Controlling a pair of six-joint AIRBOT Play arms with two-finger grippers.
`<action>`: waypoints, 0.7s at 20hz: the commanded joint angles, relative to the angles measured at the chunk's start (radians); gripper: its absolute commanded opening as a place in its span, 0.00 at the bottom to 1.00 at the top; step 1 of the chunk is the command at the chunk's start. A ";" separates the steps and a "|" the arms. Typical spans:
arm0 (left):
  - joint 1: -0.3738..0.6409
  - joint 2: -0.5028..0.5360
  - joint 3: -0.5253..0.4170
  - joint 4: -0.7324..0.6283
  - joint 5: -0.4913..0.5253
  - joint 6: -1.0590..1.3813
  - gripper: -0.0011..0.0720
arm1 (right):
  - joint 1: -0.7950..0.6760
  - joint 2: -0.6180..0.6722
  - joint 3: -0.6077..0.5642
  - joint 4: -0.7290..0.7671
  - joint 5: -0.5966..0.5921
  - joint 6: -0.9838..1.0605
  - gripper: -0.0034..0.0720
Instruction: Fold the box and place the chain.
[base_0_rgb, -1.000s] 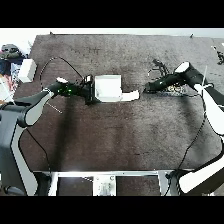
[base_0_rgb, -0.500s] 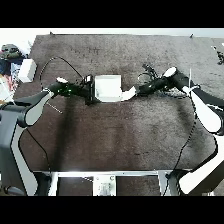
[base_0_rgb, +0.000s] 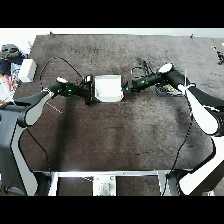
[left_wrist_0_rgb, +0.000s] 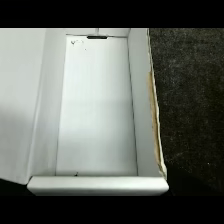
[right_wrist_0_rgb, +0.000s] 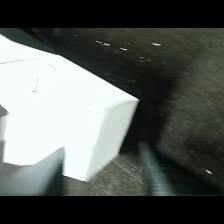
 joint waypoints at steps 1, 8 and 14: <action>0.000 0.000 0.000 0.000 0.000 0.000 0.24 | 0.034 0.000 0.009 -0.001 0.003 0.006 0.60; 0.000 0.000 0.000 0.000 0.000 0.000 0.24 | 0.061 0.000 0.010 -0.068 -0.011 0.082 0.60; 0.000 0.000 0.000 0.000 0.000 0.000 0.24 | 0.132 0.000 0.079 -0.294 -0.021 0.226 0.61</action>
